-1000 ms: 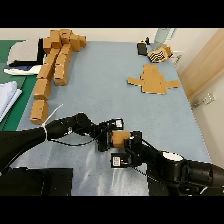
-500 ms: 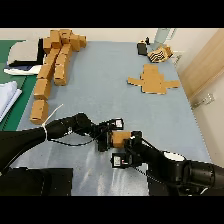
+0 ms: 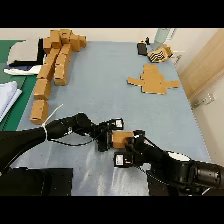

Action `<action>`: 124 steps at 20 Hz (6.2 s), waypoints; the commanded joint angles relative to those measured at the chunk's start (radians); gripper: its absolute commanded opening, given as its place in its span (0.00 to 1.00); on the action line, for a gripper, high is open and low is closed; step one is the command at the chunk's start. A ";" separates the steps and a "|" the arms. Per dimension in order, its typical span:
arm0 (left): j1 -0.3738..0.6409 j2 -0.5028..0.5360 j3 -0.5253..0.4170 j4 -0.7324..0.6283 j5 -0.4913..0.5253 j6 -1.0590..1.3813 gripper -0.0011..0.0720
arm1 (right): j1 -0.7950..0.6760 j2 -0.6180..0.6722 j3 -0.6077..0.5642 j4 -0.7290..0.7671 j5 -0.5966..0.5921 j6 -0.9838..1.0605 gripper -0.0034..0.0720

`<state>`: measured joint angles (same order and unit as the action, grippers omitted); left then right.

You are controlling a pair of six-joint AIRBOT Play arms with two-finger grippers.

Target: Fold the box.

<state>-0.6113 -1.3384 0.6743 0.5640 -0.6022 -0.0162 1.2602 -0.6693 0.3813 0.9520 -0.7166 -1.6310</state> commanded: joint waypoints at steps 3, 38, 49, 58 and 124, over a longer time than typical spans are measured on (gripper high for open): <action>0.000 0.000 0.000 0.000 0.000 0.000 0.62 | 0.001 -0.043 0.000 0.025 0.016 0.000 0.64; 0.000 0.000 0.000 0.000 0.000 0.000 0.62 | 0.001 0.011 0.019 -0.086 0.000 0.000 0.34; 0.000 0.000 0.000 0.000 0.000 0.000 0.62 | 0.001 0.001 0.019 -0.079 0.000 0.000 0.24; 0.000 0.000 0.000 0.000 0.000 0.000 0.62 | 0.001 0.002 0.013 -0.021 0.003 0.000 0.24; 0.000 0.000 0.000 0.000 0.000 0.000 0.62 | -0.401 0.350 -0.398 1.189 0.629 0.898 0.05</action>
<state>-0.6113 -1.3384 0.6743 0.5644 -0.6025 -0.0162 0.8639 -0.3195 -0.0151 2.1536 -0.0898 -0.7361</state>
